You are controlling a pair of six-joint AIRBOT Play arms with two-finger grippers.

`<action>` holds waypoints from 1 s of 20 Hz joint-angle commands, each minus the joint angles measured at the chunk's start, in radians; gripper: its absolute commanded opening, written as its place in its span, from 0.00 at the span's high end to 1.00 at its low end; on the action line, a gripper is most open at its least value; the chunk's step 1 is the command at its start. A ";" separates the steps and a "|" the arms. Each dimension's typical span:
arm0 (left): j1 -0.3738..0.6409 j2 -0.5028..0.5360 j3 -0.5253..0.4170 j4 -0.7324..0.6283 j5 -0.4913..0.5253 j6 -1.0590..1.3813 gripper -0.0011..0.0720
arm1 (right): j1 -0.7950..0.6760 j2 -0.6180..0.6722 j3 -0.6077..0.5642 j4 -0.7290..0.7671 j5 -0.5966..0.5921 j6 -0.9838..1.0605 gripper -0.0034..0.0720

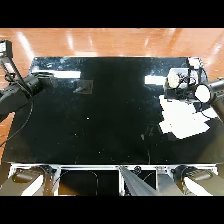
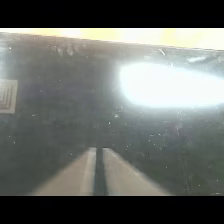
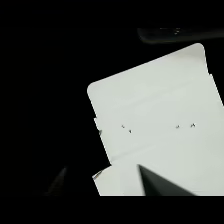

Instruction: Fold the box and place the chain.

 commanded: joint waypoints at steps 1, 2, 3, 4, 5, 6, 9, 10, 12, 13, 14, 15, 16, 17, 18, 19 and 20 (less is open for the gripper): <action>0.000 -0.032 0.000 -0.039 0.029 -0.003 0.13 | -0.031 0.000 0.003 0.005 -0.039 -0.003 0.00; 0.000 -0.044 0.000 -0.045 0.056 -0.003 0.13 | -0.081 0.000 0.012 0.000 -0.033 -0.019 0.00; 0.000 -0.057 0.000 -0.060 0.084 -0.003 0.13 | -0.161 -0.001 0.026 0.003 -0.034 -0.039 0.00; 0.000 -0.070 0.000 -0.078 0.113 -0.004 0.13 | -0.273 -0.006 0.048 0.020 -0.033 -0.084 0.00; -0.001 -0.082 0.000 -0.099 0.136 -0.003 0.13 | -0.396 -0.020 0.074 0.092 -0.029 -0.184 0.00; -0.002 -0.093 0.000 -0.132 0.155 -0.003 0.13 | -0.540 -0.047 0.102 0.242 -0.017 -0.349 0.00; -0.018 -0.130 0.000 -0.182 0.235 0.004 0.13 | -0.921 -0.201 0.179 0.787 0.178 -0.817 0.00; -0.023 -0.144 0.000 -0.182 0.256 0.004 0.13 | -1.016 -0.264 0.209 0.866 0.216 -0.846 0.00; -0.032 -0.172 0.000 -0.189 0.274 0.004 0.13 | -1.153 -0.412 0.296 0.873 0.321 -0.851 0.00; -0.034 -0.180 0.000 -0.189 0.272 0.004 0.13 | -1.191 -0.489 0.352 0.843 0.401 -0.850 0.00; -0.035 -0.186 0.000 -0.190 0.271 0.004 0.13 | -1.212 -0.564 0.412 0.799 0.473 -0.847 0.00; -0.036 -0.189 0.000 -0.189 0.269 0.004 0.13 | -1.214 -0.624 0.464 0.756 0.517 -0.847 0.00; -0.036 -0.190 0.000 -0.189 0.266 0.004 0.13 | -1.205 -0.662 0.502 0.729 0.535 -0.856 0.00; -0.036 -0.190 0.000 -0.189 0.264 0.004 0.13 | -1.192 -0.700 0.542 0.713 0.561 -0.877 0.00; -0.036 -0.190 0.000 -0.189 0.267 0.004 0.13 | -1.179 -0.734 0.576 0.711 0.604 -0.900 0.00; -0.036 -0.190 0.000 -0.189 0.268 0.004 0.13 | -1.167 -0.763 0.594 0.722 0.635 -0.912 0.00; -0.036 -0.190 0.000 -0.189 0.268 0.003 0.13 | -1.158 -0.784 0.594 0.754 0.654 -0.919 0.00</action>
